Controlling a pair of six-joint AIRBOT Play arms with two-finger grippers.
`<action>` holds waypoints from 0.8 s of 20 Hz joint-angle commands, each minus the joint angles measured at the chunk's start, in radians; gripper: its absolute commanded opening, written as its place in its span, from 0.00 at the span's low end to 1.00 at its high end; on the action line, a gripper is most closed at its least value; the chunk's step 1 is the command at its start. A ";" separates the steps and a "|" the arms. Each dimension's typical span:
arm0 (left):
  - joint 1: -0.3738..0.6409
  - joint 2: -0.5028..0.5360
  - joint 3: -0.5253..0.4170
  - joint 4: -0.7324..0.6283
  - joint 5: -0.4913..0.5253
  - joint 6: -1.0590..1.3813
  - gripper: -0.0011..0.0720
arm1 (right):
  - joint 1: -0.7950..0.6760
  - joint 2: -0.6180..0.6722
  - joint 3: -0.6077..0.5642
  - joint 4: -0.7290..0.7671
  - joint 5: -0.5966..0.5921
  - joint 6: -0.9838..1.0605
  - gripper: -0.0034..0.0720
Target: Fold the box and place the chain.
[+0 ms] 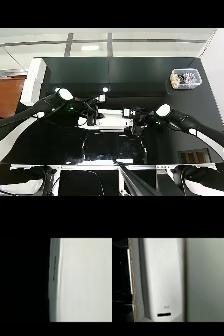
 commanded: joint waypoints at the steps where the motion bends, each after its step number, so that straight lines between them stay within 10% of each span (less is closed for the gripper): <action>1: 0.000 0.011 0.001 0.000 -0.003 0.001 0.29 | 0.001 -0.001 0.000 -0.002 -0.002 0.000 0.69; 4: 0.019 0.077 0.002 0.018 -0.007 -0.079 0.94 | 0.001 -0.001 0.000 -0.002 -0.002 0.000 0.69; 7: 0.073 0.177 0.002 0.188 -0.076 -0.240 0.99 | 0.001 -0.001 0.000 -0.002 -0.002 0.000 0.69; 13: 0.186 0.328 0.002 0.383 -0.338 -0.662 0.98 | 0.001 -0.001 0.000 -0.002 -0.002 0.000 0.69; 14: 0.188 0.327 0.001 0.377 -0.406 -0.759 0.88 | 0.001 -0.001 0.000 -0.002 -0.002 0.000 0.69; 16: 0.180 0.319 -0.020 0.287 -0.525 -0.844 0.29 | 0.001 -0.001 0.000 -0.003 -0.002 0.000 0.49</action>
